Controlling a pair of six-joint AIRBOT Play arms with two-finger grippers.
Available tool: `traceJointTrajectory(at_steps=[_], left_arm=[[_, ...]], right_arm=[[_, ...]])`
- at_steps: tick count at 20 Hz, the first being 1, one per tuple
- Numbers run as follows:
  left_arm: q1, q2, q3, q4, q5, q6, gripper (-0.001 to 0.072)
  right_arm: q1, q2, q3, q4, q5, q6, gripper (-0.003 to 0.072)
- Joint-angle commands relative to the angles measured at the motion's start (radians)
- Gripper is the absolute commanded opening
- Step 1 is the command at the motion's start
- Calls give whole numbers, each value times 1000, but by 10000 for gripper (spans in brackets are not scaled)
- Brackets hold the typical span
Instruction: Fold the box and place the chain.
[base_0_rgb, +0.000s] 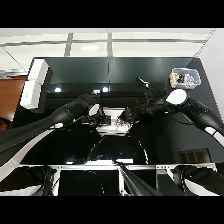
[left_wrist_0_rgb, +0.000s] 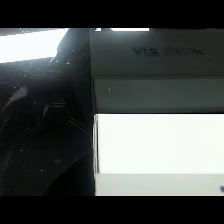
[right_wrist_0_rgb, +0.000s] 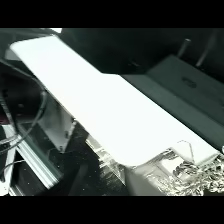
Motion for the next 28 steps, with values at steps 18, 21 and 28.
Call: traceJointTrajectory(at_steps=[18, 21, 28], left_arm=[[0, -1, -1, 0, 1, 0, 29], [0, -1, -1, 0, 0, 0, 29], [0, -1, -1, 0, 0, 0, 29]], right_arm=[[-110, 155, -298, -183, -323, -1093, 684], [-146, 98, -287, 17, -332, -1335, 684], [-147, -23, -252, 34, -319, -1500, 685]])
